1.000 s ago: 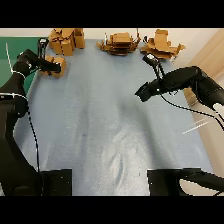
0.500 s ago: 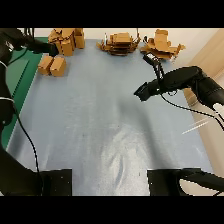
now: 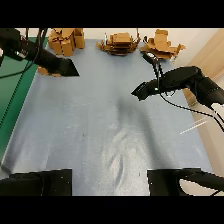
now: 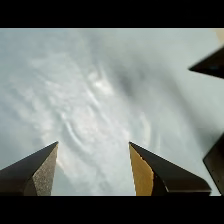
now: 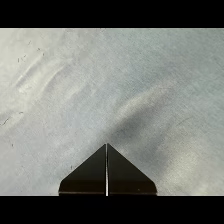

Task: Fold the box.

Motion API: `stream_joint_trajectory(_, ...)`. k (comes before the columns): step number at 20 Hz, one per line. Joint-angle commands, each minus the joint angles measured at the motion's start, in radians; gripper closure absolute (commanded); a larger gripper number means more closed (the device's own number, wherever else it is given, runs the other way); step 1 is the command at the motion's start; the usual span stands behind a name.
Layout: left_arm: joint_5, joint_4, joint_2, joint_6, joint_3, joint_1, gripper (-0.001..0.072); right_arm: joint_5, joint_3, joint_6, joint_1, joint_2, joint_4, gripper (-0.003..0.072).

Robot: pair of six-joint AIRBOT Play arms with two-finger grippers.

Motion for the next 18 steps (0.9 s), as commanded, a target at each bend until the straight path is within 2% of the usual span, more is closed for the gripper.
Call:
stream_joint_trajectory(1,0.145,0.001,0.204,-0.006,-0.220,-0.066,0.0014,-0.006,0.000,0.000,0.000,-0.001,-0.011,0.0680)
stream_joint_trajectory(3,0.193,0.002,0.291,-0.007,-0.291,-0.083,0.0014,-0.006,0.000,0.000,0.000,-0.001,-0.011,0.0679)
stream_joint_trajectory(6,0.160,0.002,0.340,-0.007,-0.311,-0.085,0.0014,-0.006,0.000,0.000,0.000,-0.001,-0.011,0.0679)
stream_joint_trajectory(9,0.125,0.002,0.342,-0.007,-0.311,-0.085,0.0014,-0.006,0.000,0.000,0.000,-0.001,-0.011,0.0680)
stream_joint_trajectory(18,0.124,0.002,0.342,-0.008,-0.311,-0.085,0.0014,-0.006,0.000,0.000,0.000,-0.001,-0.011,0.0679)
